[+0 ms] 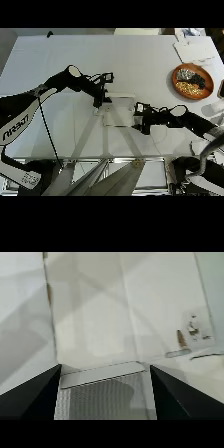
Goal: Fold the box and place the chain.
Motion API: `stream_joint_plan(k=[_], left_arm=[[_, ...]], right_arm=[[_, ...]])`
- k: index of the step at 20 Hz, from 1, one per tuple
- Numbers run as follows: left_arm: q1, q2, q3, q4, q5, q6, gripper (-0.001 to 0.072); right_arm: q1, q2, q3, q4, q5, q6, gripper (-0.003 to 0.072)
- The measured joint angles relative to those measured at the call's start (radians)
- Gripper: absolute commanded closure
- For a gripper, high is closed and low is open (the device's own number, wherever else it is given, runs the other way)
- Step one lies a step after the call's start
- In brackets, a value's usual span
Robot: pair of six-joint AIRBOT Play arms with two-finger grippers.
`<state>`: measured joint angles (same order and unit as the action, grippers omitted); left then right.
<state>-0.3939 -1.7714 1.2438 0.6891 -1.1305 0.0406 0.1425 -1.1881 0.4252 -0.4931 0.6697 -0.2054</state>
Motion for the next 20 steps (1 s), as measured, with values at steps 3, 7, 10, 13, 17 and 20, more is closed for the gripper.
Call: stream_joint_plan(k=[3, 7, 10, 13, 17, 20], left_arm=[[0.000, 0.000, 0.000, 0.000, 0.000, 0.000, 0.0696], [0.000, 0.000, 0.000, 0.000, 0.000, 0.000, 0.0696], [0.000, 0.000, 0.000, 0.000, 0.000, 0.000, 0.0696], [0.000, 0.000, 0.000, 0.000, 0.000, 0.000, 0.0696], [0.000, 0.000, 0.000, 0.000, 0.000, 0.000, 0.0696], [0.000, 0.000, 0.000, 0.000, 0.000, 0.000, 0.0696]], right_arm=[[0.004, 0.016, 0.000, 0.000, -0.021, 0.066, 0.0063], [0.006, 0.040, 0.000, 0.001, -0.033, 0.109, 0.0063], [0.006, 0.070, 0.000, 0.000, -0.037, 0.121, 0.0063], [0.006, 0.124, 0.000, -0.014, -0.036, 0.127, 0.0063], [0.006, 0.184, 0.000, -0.124, -0.029, 0.155, 0.0063], [0.006, 0.199, -0.003, -0.217, -0.020, 0.182, 0.0063]])
